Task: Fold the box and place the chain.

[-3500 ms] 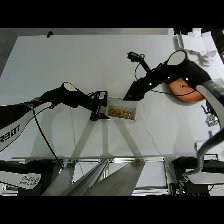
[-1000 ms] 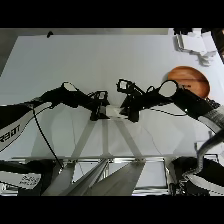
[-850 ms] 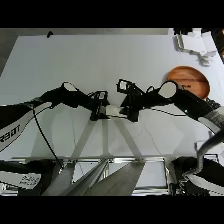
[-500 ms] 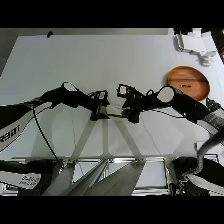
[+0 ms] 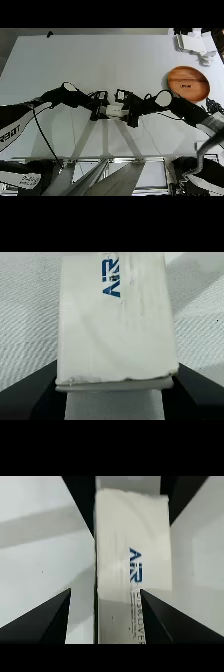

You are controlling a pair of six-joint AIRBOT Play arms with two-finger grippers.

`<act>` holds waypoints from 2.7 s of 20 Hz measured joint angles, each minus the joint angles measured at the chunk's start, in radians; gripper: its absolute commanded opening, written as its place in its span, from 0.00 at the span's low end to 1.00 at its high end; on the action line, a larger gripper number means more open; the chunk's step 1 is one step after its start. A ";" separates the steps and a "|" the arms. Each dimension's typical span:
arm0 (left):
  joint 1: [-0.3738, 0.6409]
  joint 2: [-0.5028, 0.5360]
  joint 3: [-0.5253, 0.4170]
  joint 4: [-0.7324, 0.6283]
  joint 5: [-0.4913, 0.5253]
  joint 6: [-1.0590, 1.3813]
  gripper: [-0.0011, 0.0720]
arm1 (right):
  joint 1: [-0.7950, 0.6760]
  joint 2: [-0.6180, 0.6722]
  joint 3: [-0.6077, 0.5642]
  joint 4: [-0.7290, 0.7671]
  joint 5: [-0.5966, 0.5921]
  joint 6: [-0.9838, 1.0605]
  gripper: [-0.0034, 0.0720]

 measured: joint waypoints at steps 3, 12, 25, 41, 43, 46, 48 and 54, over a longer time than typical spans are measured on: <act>0.000 0.000 0.000 0.000 0.000 0.000 0.31 | -0.043 0.050 0.000 0.096 0.015 0.030 0.23; 0.000 0.000 0.000 0.000 0.000 0.000 0.31 | -0.157 -0.030 -0.058 0.406 0.071 0.314 0.05; 0.000 0.000 0.000 0.001 0.000 0.001 0.31 | -0.114 -0.068 -0.217 0.543 -0.029 0.338 0.06; 0.000 0.000 0.000 0.000 0.000 0.000 0.31 | -0.471 0.358 -0.144 0.035 0.170 0.556 0.06; 0.000 0.000 0.000 -0.002 0.001 0.001 0.31 | -0.533 0.405 -0.143 -0.163 0.226 0.639 0.06; 0.000 0.000 0.000 -0.011 0.009 0.002 0.31 | -0.600 0.438 -0.143 -0.414 0.280 0.733 0.06; 0.000 0.000 0.000 -0.013 0.008 0.002 0.30 | -0.628 0.447 -0.142 -0.504 0.288 0.766 0.06; 0.010 0.040 0.001 -0.015 0.003 -0.068 0.03 | -0.653 0.456 -0.142 -0.600 0.252 0.800 0.06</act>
